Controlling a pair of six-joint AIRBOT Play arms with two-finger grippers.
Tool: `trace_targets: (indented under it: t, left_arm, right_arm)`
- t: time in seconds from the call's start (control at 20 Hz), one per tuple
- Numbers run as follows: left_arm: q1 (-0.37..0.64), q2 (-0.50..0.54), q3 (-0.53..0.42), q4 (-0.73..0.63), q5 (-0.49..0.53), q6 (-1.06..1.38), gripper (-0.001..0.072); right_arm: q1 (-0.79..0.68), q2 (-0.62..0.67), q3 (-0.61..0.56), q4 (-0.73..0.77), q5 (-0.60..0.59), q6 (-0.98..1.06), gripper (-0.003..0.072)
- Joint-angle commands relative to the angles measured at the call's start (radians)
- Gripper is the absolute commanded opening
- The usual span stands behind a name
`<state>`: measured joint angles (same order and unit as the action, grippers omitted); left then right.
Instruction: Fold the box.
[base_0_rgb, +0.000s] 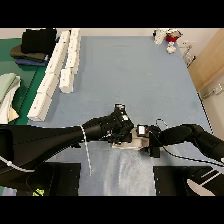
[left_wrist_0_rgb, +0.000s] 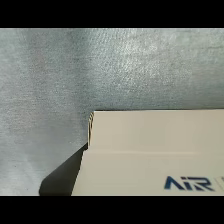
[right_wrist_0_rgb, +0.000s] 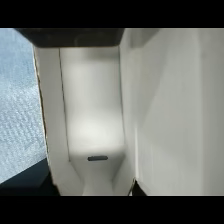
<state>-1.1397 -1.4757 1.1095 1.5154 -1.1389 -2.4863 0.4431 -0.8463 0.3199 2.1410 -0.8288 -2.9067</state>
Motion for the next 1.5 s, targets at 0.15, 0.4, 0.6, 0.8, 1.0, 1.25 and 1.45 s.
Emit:
trace_targets:
  t: [0.15,0.4,0.6,0.8,1.0,1.25,1.45]
  left_arm:
    - [-0.001,0.0,0.001,-0.004,0.002,0.001,0.0538]
    - [0.0,0.07,0.001,-0.003,-0.093,0.011,0.0538]
    - [-0.002,0.237,0.001,-0.002,-0.204,0.037,0.0537]
    - [-0.001,0.362,0.001,0.001,-0.206,0.24,0.0013]
    - [-0.001,0.363,0.001,0.047,-0.124,0.412,0.0012]
    - [-0.002,0.335,0.0,0.06,-0.087,0.737,0.0011]
    - [0.061,0.41,-0.06,-0.062,-0.053,1.024,0.0006]
  right_arm:
    - [0.001,0.0,0.001,0.002,0.0,0.0,0.0514]
    - [0.001,0.0,0.001,0.002,0.0,0.0,0.0514]
    - [0.001,0.0,0.001,0.002,0.0,0.0,0.0514]
    - [0.001,0.0,0.001,0.002,0.0,0.0,0.0514]
    - [0.001,0.0,0.001,0.002,0.0,0.0,0.0514]
    - [0.001,0.0,0.001,0.002,0.0,0.0,0.0514]
    - [0.001,0.0,0.001,0.002,0.0,0.0,0.0514]
